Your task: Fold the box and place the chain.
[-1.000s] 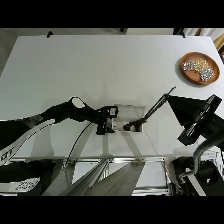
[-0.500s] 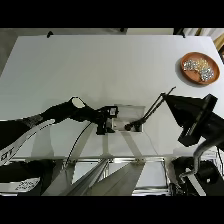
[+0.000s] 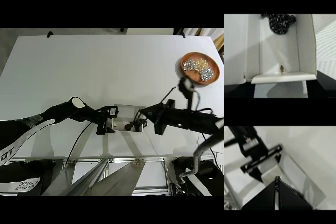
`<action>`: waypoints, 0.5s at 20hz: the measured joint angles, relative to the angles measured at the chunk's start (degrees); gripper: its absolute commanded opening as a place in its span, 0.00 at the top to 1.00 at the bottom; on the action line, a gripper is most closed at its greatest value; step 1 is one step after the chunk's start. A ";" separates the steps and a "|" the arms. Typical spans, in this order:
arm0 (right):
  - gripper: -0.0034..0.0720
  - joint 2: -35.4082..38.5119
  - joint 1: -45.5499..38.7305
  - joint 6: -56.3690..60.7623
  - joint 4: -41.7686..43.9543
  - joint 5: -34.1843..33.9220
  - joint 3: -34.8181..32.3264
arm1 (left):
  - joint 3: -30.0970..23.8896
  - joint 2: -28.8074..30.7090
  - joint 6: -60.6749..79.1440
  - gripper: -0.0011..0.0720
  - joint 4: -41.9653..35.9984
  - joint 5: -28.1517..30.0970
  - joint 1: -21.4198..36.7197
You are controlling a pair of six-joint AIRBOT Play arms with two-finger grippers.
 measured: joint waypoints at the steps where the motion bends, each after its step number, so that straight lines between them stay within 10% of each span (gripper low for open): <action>1: 0.93 -3.43 1.16 0.00 -0.31 0.00 0.00 | 0.00 0.00 0.00 0.64 0.00 0.00 0.00; 10: 0.68 -23.17 8.83 0.13 -2.10 -2.54 0.00 | 0.00 0.00 -0.02 0.64 0.00 0.00 0.00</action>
